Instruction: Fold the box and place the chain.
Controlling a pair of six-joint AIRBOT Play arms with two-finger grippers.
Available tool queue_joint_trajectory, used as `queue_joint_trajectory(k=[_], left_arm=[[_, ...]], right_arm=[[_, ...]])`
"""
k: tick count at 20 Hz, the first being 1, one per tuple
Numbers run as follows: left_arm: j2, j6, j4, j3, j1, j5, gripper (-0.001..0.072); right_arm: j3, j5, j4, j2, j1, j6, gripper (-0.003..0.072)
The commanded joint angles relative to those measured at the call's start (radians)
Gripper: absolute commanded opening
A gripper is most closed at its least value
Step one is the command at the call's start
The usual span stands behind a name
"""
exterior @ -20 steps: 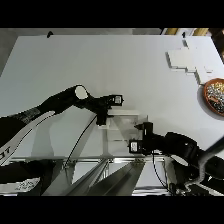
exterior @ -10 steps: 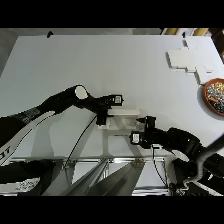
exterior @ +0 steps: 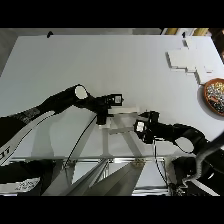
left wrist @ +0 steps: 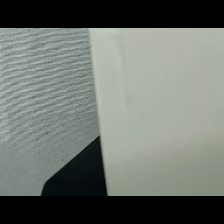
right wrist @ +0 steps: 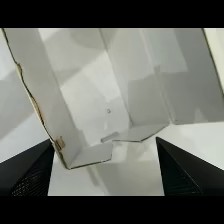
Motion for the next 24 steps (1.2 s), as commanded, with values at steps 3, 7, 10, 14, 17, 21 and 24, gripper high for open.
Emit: queue_joint_trajectory(k=[3, 7, 10, 14, 17, 21, 24], left_arm=[[0.001, 0.001, 0.001, 0.001, -0.001, -0.002, 0.001], [0.001, 0.001, 0.001, 0.001, -0.001, -0.002, 0.001], [0.001, 0.001, 0.001, 0.001, -0.001, -0.002, 0.001], [0.001, 0.001, 0.001, 0.001, -0.001, -0.002, 0.001], [0.001, 0.002, 0.001, 0.001, -0.001, -0.002, 0.001], [0.001, 0.002, 0.001, 0.001, -0.001, -0.002, 0.001], [0.001, 0.002, 0.001, 0.001, -0.001, -0.002, 0.001]], right_arm=[[0.039, 0.027, 0.061, -0.001, -0.066, -0.073, 0.0693], [0.039, 0.047, 0.166, -0.058, -0.066, -0.195, 0.0692], [0.039, 0.051, 0.222, -0.095, -0.072, -0.279, 0.0693], [0.045, 0.2, 0.266, -0.078, -0.098, -0.281, 0.0691], [0.045, 0.24, 0.266, -0.027, -0.013, -0.28, 0.0624], [0.045, 0.166, 0.41, -0.043, 0.101, -0.282, 0.032], [0.048, 0.003, 0.608, -0.143, 0.146, -0.303, 0.0076]])
